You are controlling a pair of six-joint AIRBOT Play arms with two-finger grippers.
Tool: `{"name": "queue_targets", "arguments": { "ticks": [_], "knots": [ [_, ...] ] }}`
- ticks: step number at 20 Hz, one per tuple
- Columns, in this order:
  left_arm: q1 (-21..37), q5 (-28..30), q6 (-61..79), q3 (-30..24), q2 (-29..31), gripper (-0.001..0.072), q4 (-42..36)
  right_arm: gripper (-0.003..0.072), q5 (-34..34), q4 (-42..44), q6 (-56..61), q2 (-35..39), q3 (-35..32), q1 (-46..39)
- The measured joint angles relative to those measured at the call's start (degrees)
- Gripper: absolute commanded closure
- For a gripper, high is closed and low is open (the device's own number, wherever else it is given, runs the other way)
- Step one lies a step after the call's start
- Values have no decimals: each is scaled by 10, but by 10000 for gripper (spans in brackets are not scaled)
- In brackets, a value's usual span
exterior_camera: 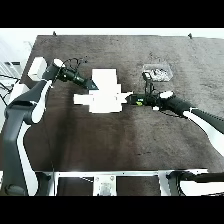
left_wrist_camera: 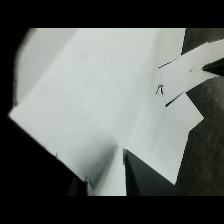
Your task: Fold the box and place the chain.
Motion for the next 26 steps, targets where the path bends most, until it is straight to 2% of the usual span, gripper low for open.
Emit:
{"name": "queue_targets", "arguments": {
  "ticks": [1,3,4,5,6,7,8,9,14,19,21,26],
  "knots": [
    [0,-1,4,0,-1,584,-6,670,0,0,0,0,0,0],
    [0,-5,16,0,-4,592,-15,670,0,0,0,0,0,0],
    [0,-5,20,0,-5,626,-17,669,0,0,0,0,0,0],
    [0,-6,24,0,-5,689,-20,669,0,0,0,0,0,0],
    [0,-10,31,0,-5,689,-23,668,0,0,0,0,0,0],
    [0,-14,35,0,-5,690,-25,582,0,0,0,0,0,-1],
    [0,-15,41,0,-6,690,-24,452,-1,1,0,0,0,-1],
    [0,-17,51,0,-7,691,-24,417,0,0,0,0,0,-1],
    [0,-56,165,0,-7,697,-42,417,15,0,0,8,0,-25],
    [0,-88,299,-11,4,697,-76,417,66,1,0,37,0,-104],
    [0,-80,353,-40,28,697,-85,417,92,0,0,45,0,-140],
    [0,21,515,-179,101,697,-111,417,140,0,-3,52,-4,-193]
  ]
}}
